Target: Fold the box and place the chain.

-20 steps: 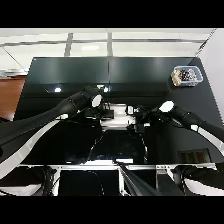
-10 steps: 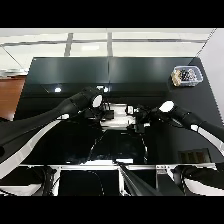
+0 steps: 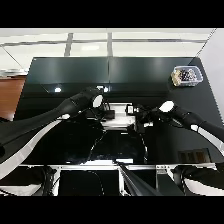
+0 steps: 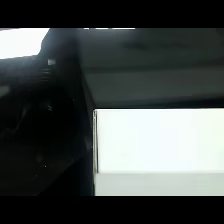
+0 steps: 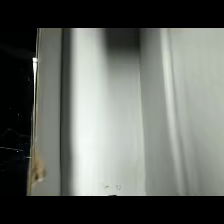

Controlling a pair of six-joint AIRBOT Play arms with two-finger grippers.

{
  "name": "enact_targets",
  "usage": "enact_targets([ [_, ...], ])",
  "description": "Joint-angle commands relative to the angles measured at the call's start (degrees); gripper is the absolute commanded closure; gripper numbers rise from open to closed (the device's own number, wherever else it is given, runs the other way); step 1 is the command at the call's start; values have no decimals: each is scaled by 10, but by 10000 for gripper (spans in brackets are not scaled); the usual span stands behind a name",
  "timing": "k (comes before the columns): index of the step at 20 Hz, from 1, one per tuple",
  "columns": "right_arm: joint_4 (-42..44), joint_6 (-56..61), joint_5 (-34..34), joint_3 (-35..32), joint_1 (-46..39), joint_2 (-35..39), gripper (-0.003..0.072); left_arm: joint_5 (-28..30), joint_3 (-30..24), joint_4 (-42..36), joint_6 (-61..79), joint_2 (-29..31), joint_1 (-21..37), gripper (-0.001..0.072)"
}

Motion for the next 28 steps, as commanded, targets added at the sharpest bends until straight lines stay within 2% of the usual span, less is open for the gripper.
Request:
enact_targets([
  [1, -10, 45, 18, 0, 0, 16, -12, -11, 0, 7, -9, 0, 0, 682],
  [6, -120, 70, 33, 0, 0, 76, -9, -20, 0, 25, -9, 1, 0, 682],
  [12, -113, 50, 22, 0, 1, 79, -6, -21, 8, 41, -9, 4, 1, 681],
  [13, -99, 33, 23, 0, 3, 79, 70, -20, 10, 42, -9, 4, 1, 682],
  [15, -82, 12, 8, 0, 16, 78, 291, -21, 11, 43, -8, 4, 1, 681],
  [16, -82, 13, -2, 0, 25, 78, 476, -21, 11, 43, -8, 4, 1, 681],
  [17, -81, 14, -9, 0, 33, 78, 496, -21, 11, 43, -8, 4, 1, 681],
  [22, -39, 32, -38, 0, 47, 77, 496, -21, 11, 41, -8, 4, 1, 681],
  [28, 55, 47, -35, -1, 47, 51, 495, -22, 11, 39, -8, 4, 0, 680],
])
